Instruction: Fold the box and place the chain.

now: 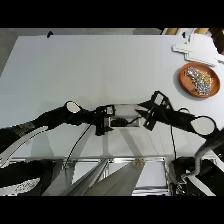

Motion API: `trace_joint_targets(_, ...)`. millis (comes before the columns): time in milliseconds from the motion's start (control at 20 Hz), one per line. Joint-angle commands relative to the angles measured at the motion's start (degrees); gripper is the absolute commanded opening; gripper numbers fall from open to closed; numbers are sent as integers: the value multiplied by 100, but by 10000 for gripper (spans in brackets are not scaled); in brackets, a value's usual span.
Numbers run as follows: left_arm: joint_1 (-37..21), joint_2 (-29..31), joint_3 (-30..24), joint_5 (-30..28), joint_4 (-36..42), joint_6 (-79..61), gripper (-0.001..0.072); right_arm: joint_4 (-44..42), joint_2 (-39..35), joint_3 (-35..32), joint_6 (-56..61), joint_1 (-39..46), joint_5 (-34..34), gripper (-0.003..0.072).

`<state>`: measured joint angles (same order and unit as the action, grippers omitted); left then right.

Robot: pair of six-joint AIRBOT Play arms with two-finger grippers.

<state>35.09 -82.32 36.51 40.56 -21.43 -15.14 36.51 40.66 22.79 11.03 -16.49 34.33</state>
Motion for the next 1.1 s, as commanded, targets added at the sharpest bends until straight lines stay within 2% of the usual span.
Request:
trace_joint_targets(0, 2, -2, 2, -2, 0, -2, 252, 455, 210, 17, -723, 1130, 927, 243)
trace_joint_targets(100, 2, -2, 2, 0, 0, -2, 252, 809, 634, 17, -1449, 1185, 929, 244)
trace_joint_targets(150, 0, -2, 2, -2, 0, -2, 252, 841, 868, 17, -2026, 1178, 968, 248)
trace_joint_targets(250, 0, -2, 2, -4, 0, -2, 252, 802, 1349, 17, -3123, 1178, 986, 304)
trace_joint_targets(350, 2, -2, 2, -2, 0, -2, 252, 739, 1709, 17, -3604, 1167, 990, 310)
trace_joint_targets(400, 0, -2, 2, -2, 0, -2, 252, 656, 1843, 17, -3705, 1123, 979, 354)
trace_joint_targets(450, 2, -2, 2, -2, 0, -2, 252, 472, 1965, 17, -3838, 1045, 979, 362)
trace_joint_targets(650, 0, -2, 2, -2, 0, -2, 252, -603, 2280, 17, -4767, 741, 935, 360)
trace_joint_targets(800, 2, -2, 2, -2, 0, -2, 252, -778, 2284, 17, -4922, 717, 920, 278)
trace_joint_targets(900, 0, -2, 2, -2, 0, -2, 252, -787, 2284, 17, -4898, 715, 935, 182)
trace_joint_targets(1000, 2, -2, 2, -2, 0, -2, 252, -782, 2267, 15, -4837, 717, 1036, 146)
trace_joint_targets(1050, 0, -2, 2, -2, 0, -2, 252, -702, 2214, 11, -4603, 717, 1095, 46)
